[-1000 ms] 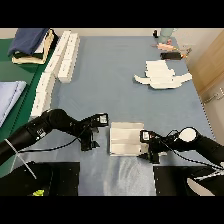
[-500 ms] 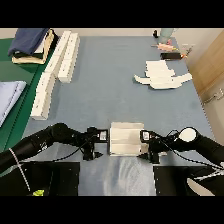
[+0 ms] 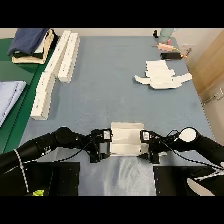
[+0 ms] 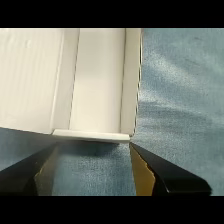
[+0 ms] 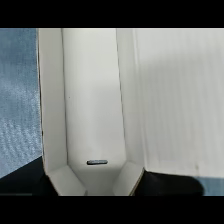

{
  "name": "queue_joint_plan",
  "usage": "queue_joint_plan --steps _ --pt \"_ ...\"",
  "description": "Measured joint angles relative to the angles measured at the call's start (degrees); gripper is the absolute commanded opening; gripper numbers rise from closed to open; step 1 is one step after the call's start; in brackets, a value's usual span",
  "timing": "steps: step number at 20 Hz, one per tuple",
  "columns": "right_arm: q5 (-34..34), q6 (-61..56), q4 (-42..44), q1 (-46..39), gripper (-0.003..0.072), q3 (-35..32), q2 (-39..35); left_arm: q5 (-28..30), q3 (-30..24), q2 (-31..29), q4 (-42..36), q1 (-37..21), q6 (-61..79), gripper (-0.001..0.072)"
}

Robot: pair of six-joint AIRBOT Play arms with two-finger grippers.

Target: Fold the box.

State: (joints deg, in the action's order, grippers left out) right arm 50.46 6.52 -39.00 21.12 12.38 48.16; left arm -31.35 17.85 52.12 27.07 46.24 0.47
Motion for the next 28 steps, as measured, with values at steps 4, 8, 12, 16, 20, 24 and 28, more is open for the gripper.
queue_joint_plan --steps 4,8,12,16,20,24,28 --pt "0.0 0.0 0.0 0.0 0.0592 0.0 0.0 1.1 0.1 1.8 -1.0 0.6 0.2 0.0695" --pt "0.0 0.0 0.0 0.0 0.0592 0.0 0.0 3.0 0.2 2.6 -1.4 2.4 2.2 0.0696" --pt "0.0 0.0 0.0 0.0 0.0592 0.0 0.0 5.8 0.3 3.8 -1.6 4.6 4.2 0.0695" --pt "0.0 0.0 0.0 0.0 0.0592 0.0 0.0 7.1 0.4 5.2 -1.8 5.5 5.5 0.0695" --pt "0.0 0.0 0.0 0.0 0.0592 0.0 0.0 7.6 0.9 6.1 -3.0 5.8 6.1 0.0695" --pt "0.0 0.0 0.0 0.0 0.0592 0.0 0.0 7.8 1.4 6.9 -3.9 6.0 6.3 0.0695" --pt "0.0 0.0 0.0 0.0 0.0592 0.0 0.0 7.7 1.6 7.1 -4.3 6.0 6.4 0.0694"
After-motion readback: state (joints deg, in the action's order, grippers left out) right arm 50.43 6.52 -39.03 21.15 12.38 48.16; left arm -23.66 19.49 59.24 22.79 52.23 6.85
